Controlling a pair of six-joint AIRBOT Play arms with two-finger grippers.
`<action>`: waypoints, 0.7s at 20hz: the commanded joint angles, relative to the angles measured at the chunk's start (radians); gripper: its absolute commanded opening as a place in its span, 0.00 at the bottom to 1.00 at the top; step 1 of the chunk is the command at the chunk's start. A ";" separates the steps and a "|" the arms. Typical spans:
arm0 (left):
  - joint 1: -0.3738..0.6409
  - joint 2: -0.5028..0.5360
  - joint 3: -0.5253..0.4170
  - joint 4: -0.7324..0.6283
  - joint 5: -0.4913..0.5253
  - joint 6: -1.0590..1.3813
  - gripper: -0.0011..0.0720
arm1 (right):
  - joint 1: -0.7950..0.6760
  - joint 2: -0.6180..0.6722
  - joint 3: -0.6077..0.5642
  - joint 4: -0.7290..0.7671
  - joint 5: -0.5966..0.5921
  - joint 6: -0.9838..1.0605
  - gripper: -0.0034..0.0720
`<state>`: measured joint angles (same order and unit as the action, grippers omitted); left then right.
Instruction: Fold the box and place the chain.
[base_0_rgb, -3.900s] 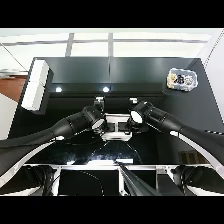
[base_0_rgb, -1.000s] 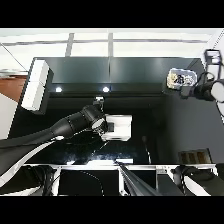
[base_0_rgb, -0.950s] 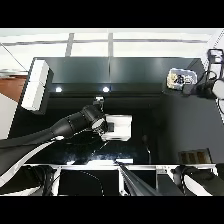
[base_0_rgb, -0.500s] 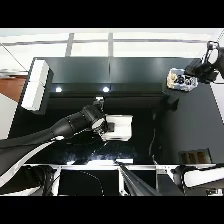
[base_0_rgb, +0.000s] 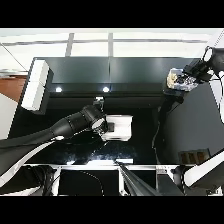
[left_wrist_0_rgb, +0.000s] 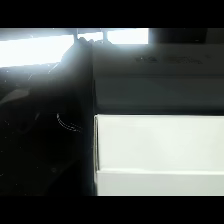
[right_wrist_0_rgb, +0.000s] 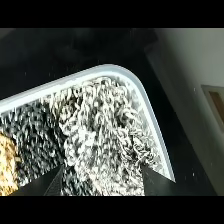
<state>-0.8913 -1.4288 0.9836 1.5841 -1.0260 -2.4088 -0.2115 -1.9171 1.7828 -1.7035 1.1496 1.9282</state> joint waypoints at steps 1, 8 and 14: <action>0.001 0.000 0.000 0.000 0.000 0.000 0.06 | -0.014 -0.032 0.010 0.006 -0.041 0.032 0.74; 0.001 0.000 0.000 0.000 0.000 0.000 0.06 | -0.014 -0.061 0.010 0.049 -0.054 0.023 0.51; 0.001 0.000 0.000 0.001 0.001 0.000 0.06 | -0.015 -0.051 0.011 0.076 0.009 -0.048 0.08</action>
